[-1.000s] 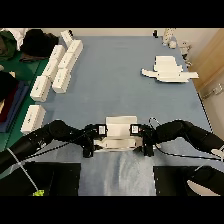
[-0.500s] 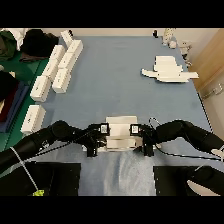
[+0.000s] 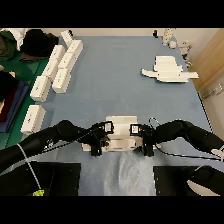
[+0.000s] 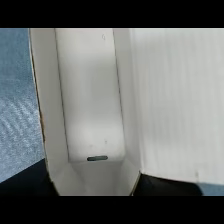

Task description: Fold the box.

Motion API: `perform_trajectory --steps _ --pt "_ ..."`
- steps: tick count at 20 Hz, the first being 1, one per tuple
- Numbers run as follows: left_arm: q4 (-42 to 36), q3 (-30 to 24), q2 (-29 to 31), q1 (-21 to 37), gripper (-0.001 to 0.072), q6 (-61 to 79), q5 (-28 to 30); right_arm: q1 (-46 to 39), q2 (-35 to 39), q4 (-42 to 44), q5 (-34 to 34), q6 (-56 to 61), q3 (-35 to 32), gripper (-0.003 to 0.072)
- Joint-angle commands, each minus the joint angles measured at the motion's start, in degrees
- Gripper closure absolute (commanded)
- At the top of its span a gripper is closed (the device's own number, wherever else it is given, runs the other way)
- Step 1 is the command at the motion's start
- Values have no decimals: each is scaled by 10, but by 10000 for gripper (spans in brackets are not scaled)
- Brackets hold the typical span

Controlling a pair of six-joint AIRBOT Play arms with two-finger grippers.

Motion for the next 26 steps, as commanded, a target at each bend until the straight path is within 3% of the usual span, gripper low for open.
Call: perform_trajectory --steps 1,2,10,11,12,13,14,17,20,23,26 --pt "-1 4 -12 -4 338 0 -1 0 0 0 0 0 0 168" --pt "-2 4 -12 -4 43 -1 0 0 0 0 0 0 0 168" --pt "-3 4 -12 -3 26 -2 2 0 0 0 0 0 0 168" --pt "-3 4 -12 -3 74 -2 2 0 0 0 0 0 0 168" --pt "-3 4 -12 -3 327 -2 2 0 0 0 0 0 0 168" --pt "2 5 -12 -3 643 -2 2 0 0 0 0 0 0 168" --pt "13 6 -12 -3 695 -6 -2 0 0 0 0 0 0 168" --pt "37 12 -11 -3 696 -56 -16 0 0 0 0 0 0 168" --pt "141 33 12 -3 697 -236 -54 0 0 0 0 0 0 168" --pt "327 75 82 -3 697 -577 -103 0 0 0 0 0 0 168" --pt "603 104 170 -3 697 -982 -157 0 0 0 0 0 0 167"
